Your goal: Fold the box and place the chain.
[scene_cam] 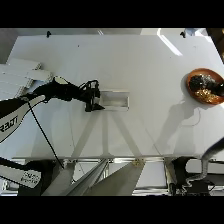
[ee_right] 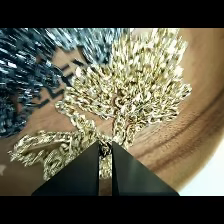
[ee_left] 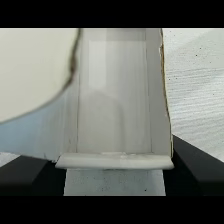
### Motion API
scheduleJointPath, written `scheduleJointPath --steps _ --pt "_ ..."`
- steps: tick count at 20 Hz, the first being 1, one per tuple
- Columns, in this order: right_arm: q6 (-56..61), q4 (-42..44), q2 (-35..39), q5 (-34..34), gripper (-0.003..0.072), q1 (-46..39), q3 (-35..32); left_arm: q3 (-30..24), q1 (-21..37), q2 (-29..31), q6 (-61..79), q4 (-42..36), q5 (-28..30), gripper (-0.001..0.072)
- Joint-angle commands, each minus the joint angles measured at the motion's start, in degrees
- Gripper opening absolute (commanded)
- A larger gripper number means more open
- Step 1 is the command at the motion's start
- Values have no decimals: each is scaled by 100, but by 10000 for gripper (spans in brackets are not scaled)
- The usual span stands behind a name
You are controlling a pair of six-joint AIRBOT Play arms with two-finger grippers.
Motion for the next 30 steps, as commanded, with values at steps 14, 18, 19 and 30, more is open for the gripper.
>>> scheduleJointPath --steps 14,18,19,30 --pt "-933 1742 2358 2603 8 2240 -2 2 0 4 2 2 0 374" --pt "-595 1711 2356 2293 7 3733 -2 2 0 4 2 0 0 374" --pt "-487 1714 2352 2186 7 4103 -2 2 0 4 2 2 0 374" --pt "-391 2304 1226 1228 8 6297 2 2 0 4 2 0 0 374"
